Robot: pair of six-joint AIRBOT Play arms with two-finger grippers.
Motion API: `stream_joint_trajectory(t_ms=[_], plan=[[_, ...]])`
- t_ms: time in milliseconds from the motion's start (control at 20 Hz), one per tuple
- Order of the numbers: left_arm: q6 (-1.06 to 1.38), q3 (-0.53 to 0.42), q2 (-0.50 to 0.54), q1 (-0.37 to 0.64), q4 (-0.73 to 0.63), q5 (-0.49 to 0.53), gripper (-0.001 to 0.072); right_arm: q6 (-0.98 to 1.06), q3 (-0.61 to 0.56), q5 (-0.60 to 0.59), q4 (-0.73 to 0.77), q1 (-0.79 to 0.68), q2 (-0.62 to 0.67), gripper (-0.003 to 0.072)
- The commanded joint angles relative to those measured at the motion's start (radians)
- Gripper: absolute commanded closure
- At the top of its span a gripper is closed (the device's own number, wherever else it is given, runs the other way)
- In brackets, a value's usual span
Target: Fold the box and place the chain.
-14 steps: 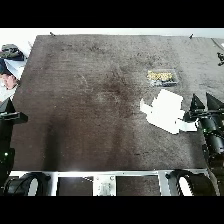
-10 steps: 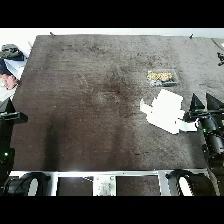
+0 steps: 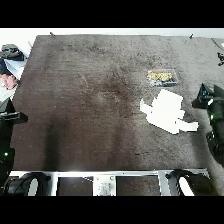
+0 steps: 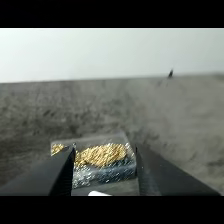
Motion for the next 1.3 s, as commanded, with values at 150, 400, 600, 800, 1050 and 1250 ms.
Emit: stream_joint_trajectory(t_ms=[150, 400, 600, 800, 1050, 1250], plan=[[0.000, 0.000, 0.000, 0.000, 0.000, 0.000, 0.0698, 0.087, 0.229, 0.306, 0.088, -0.135, -0.481, 0.0255], [0.000, 0.000, 0.000, 0.000, 0.000, 0.000, 0.0698, 0.766, 0.440, 0.944, -0.621, -0.491, -0.732, 0.0250], [0.000, 0.000, 0.000, 0.000, 0.000, 0.000, 0.0698, 1.101, 0.644, 1.238, -1.064, -0.699, -0.761, 0.0081], [0.000, 0.000, 0.000, 0.000, 0.000, 0.000, 0.0698, 1.099, 0.689, 1.462, -1.108, -0.803, -0.819, 0.0081], [0.000, 0.000, 0.000, 0.000, 0.000, 0.000, 0.0698, 1.099, 0.684, 1.500, -1.191, -0.805, -0.898, 0.0080], [0.000, 0.000, 0.000, 0.000, 0.000, 0.000, 0.0698, 1.075, 0.649, 1.462, -1.205, -0.802, -0.974, 0.0081]])
